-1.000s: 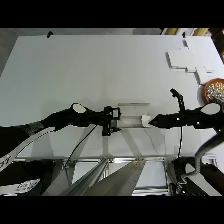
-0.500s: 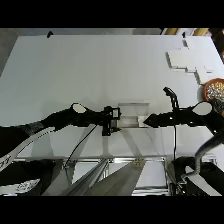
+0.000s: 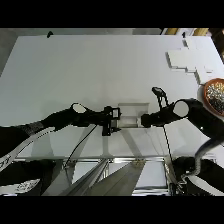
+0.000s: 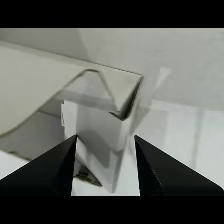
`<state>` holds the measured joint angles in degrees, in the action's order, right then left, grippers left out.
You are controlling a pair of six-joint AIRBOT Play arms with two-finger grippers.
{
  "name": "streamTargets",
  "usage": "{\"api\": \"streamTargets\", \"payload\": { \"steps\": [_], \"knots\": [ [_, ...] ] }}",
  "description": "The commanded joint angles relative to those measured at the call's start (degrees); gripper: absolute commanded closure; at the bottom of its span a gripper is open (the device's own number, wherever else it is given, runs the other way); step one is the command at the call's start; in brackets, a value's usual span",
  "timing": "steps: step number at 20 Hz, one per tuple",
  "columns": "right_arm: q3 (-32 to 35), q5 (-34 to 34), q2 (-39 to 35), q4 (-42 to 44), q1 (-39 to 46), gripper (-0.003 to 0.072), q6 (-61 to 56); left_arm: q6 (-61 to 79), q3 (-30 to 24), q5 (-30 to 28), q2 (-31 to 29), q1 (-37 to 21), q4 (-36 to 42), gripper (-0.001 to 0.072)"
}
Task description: Fold the box and place the chain.
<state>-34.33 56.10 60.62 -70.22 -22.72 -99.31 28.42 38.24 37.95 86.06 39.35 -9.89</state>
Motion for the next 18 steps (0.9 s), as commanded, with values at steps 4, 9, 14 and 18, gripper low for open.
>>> {"api": "streamTargets", "payload": {
  "steps": [4, 9, 14, 18],
  "knots": [
    [-4.61, -0.44, 4.57, -9.81, -6.73, 0.0283, -10.69, 0.0, 0.0, 0.02, -0.04, -0.04, -0.02, 0.0697],
    [-5.6, 0.09, 8.74, -12.11, -8.85, 0.0291, -14.78, 0.0, 0.0, 0.0, -0.04, -0.04, 0.0, 0.0697],
    [-5.6, -1.07, 9.94, -12.55, -9.35, 0.0359, -14.91, 0.0, 0.0, 0.0, -0.04, -0.04, 0.0, 0.0697],
    [-5.6, -0.02, 10.29, -12.55, -9.35, 0.0523, -14.88, 0.0, 0.0, 0.0, -0.04, -0.04, 0.0, 0.0697]
  ]
}}
